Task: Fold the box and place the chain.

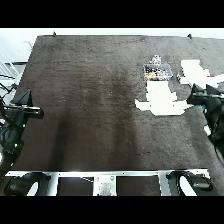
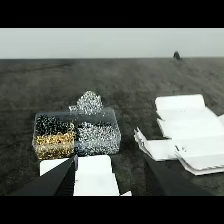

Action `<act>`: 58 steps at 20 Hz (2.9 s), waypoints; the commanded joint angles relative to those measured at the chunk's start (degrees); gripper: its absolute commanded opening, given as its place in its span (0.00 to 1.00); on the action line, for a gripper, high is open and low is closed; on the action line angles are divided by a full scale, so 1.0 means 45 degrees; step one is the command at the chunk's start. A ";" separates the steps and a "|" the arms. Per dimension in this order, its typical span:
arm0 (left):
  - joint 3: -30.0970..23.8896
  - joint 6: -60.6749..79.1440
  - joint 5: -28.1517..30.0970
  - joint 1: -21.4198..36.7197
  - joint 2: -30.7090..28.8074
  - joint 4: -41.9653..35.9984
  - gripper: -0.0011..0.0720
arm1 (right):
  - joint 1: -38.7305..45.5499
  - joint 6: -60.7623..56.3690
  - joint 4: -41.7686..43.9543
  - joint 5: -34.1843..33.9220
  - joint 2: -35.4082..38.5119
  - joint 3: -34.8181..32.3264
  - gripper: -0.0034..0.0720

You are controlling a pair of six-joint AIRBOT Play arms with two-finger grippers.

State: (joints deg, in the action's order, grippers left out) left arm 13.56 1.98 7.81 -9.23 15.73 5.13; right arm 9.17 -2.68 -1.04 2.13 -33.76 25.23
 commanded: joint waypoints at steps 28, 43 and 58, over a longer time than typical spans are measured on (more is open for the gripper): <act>0.0000 0.0005 0.0015 0.0000 -0.0010 0.0000 0.04 | 0.6441 -0.9986 -1.1876 1.9477 -1.7612 1.5387 0.81; 0.0000 0.0005 0.0015 0.0000 -0.0010 0.0000 0.04 | 0.4847 -0.9768 -0.7592 1.9035 -1.4940 1.1142 0.05; 0.0000 0.0000 0.0005 0.0000 -0.0010 0.0005 0.04 | -0.1807 -0.9724 -0.4585 1.0710 -1.2536 0.7057 0.05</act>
State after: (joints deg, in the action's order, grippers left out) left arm 13.56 2.00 7.88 -9.23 15.73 5.13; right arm 3.29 -46.33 -22.37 55.99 -90.37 57.14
